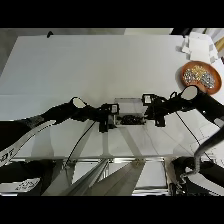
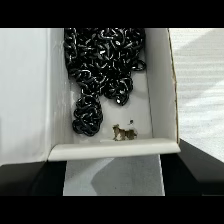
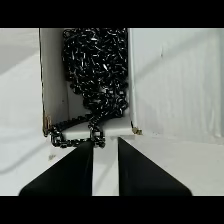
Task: Fold the box and place the chain.
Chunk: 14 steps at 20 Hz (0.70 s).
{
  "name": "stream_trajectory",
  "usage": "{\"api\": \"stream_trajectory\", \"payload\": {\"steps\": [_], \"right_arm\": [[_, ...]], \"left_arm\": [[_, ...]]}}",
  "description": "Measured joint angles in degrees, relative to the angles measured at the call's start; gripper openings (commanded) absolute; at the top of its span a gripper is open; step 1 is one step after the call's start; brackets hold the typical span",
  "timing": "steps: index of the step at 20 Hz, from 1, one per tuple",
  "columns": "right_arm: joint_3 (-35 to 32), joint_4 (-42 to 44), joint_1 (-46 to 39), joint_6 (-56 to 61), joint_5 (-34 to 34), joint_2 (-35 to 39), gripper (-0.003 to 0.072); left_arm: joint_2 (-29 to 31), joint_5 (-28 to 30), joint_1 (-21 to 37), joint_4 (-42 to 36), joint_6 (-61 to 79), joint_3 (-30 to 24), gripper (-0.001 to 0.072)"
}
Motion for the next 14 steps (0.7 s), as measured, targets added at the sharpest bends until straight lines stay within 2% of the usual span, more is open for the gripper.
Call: {"api": "stream_trajectory", "payload": {"steps": [1,4,9,14], "right_arm": [[0.0,0.1,0.0,0.0,0.1,0.0,0.0049],[0.0,0.1,0.0,0.0,0.7,0.0,0.0018],[0.0,-2.0,0.0,0.7,1.2,0.0,0.0018],[0.1,-4.3,0.0,6.2,0.7,1.3,0.0018]], "left_arm": [[0.0,0.0,0.0,0.0,0.0,0.0,0.0273],[0.0,0.0,0.0,0.0,0.0,0.0,0.0273],[0.0,0.0,0.0,0.0,0.0,0.0,0.0273],[0.0,0.0,0.0,0.0,0.0,0.0,0.0273]]}}
